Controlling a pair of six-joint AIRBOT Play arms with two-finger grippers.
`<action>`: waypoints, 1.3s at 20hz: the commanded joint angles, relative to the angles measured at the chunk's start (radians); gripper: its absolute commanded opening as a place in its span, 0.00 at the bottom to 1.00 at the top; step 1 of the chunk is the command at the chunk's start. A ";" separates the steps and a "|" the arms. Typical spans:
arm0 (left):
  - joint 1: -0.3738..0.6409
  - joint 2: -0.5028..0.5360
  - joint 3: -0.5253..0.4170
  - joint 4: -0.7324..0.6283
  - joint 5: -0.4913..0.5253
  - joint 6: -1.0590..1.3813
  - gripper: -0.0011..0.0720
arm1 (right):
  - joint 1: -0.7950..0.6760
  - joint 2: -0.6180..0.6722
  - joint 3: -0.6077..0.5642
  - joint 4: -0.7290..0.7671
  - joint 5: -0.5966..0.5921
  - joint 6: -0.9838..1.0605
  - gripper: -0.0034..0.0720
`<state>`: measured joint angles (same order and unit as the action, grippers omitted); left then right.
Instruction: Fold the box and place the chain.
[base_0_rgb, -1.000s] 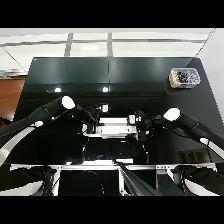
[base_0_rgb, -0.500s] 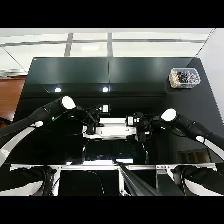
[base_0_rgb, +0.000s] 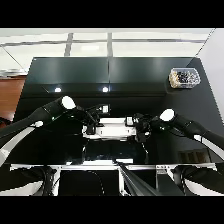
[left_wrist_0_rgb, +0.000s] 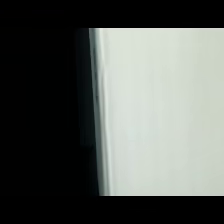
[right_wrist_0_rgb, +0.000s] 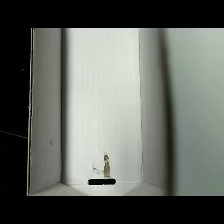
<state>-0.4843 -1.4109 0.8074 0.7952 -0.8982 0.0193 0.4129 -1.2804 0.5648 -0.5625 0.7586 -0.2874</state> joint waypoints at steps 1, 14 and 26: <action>-0.001 0.000 0.001 0.000 0.000 0.000 0.05 | 0.001 -0.001 0.001 -0.005 -0.010 0.016 0.97; -0.001 0.000 0.001 0.000 0.000 0.000 0.05 | 0.001 -0.002 0.000 -0.033 -0.018 0.058 0.66; 0.035 0.279 0.026 0.390 -0.121 -0.635 0.94 | 0.001 -0.002 0.000 -0.032 -0.019 0.059 0.66</action>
<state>-0.4614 -1.2060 0.8314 1.0718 -0.9447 -0.3977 0.4129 -1.2816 0.5659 -0.5949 0.7395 -0.2287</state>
